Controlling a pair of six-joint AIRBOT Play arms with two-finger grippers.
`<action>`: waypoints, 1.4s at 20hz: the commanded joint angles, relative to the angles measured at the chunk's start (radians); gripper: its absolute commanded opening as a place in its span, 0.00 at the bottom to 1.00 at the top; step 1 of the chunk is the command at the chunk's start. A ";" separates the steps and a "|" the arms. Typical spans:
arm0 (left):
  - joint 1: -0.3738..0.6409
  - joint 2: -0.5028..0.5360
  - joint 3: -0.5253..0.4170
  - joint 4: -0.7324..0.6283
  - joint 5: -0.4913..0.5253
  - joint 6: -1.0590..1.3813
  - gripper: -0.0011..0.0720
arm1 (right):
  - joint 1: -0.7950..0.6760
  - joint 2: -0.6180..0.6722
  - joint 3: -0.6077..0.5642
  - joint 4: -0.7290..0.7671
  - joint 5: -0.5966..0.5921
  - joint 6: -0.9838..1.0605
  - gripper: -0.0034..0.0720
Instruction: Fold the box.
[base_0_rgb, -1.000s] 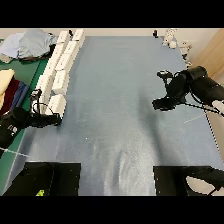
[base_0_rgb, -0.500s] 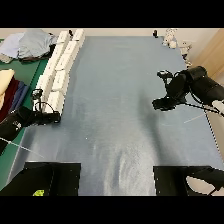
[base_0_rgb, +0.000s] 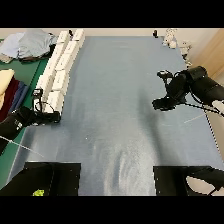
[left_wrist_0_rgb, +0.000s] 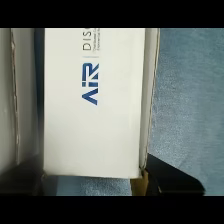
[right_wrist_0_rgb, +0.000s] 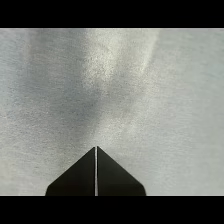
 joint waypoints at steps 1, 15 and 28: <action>0.001 0.000 0.000 -0.001 0.019 0.002 0.62 | 0.000 0.000 0.001 0.000 0.000 0.000 0.07; 0.002 0.175 0.263 0.056 -0.628 -0.008 0.96 | 0.000 0.000 0.001 0.000 0.000 0.000 0.07; -0.130 0.247 0.431 -0.446 -0.714 -0.052 0.03 | 0.000 0.000 0.001 0.000 0.000 0.000 0.07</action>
